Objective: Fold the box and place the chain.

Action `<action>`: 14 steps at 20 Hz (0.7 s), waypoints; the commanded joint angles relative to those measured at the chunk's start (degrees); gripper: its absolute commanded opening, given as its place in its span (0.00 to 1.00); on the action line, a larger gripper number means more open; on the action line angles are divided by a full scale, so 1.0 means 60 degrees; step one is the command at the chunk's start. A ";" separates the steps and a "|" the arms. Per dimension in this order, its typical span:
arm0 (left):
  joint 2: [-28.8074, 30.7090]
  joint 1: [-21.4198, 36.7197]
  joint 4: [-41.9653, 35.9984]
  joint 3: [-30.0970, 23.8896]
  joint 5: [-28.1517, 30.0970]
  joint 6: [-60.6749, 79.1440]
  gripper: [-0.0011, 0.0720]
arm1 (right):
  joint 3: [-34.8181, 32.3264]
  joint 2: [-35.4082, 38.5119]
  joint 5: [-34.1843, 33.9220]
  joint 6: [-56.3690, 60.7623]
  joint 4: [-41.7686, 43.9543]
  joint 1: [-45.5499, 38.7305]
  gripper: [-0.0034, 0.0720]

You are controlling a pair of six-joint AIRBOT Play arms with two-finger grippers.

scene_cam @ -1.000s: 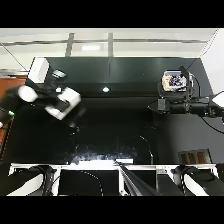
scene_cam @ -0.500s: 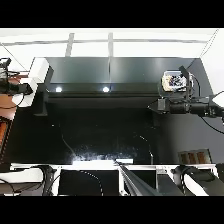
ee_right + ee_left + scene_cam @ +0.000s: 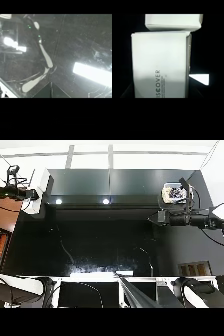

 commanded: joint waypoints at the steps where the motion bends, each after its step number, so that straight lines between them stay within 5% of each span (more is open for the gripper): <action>1: 0.0189 -0.0080 0.0820 0.0616 -0.1417 -0.0543 0.99 | 0.0011 0.0004 0.0066 0.0025 0.0007 0.0000 0.06; 5: 0.1209 -0.0091 0.1333 0.1632 -0.4357 -0.1049 0.99 | 0.0044 0.0004 0.0124 0.0025 0.0015 0.0000 0.06; 8: 0.2350 -0.0087 0.1377 0.1814 -0.5606 -0.2065 0.98 | 0.0492 0.0004 0.0193 0.0018 -0.0073 -0.0004 0.06; 9: 0.2714 -0.0087 0.1402 0.1814 -0.5876 -0.2521 0.89 | 0.0856 0.0004 0.0382 0.0022 -0.0291 -0.0004 0.06; 11: 0.3453 -0.0095 0.1144 0.1734 -0.6481 -0.3180 0.18 | 0.1716 0.0004 0.1082 0.0029 -0.1027 -0.0004 0.06; 12: 0.3836 -0.0131 0.0641 0.1563 -0.6535 -0.3177 0.05 | 0.2116 0.0007 0.1424 0.0047 -0.1479 -0.0004 0.06; 14: 0.4838 -0.0346 -0.0284 0.0758 -0.6000 -0.3122 0.05 | 0.2663 0.0102 0.1643 0.0503 -0.2459 -0.0004 0.06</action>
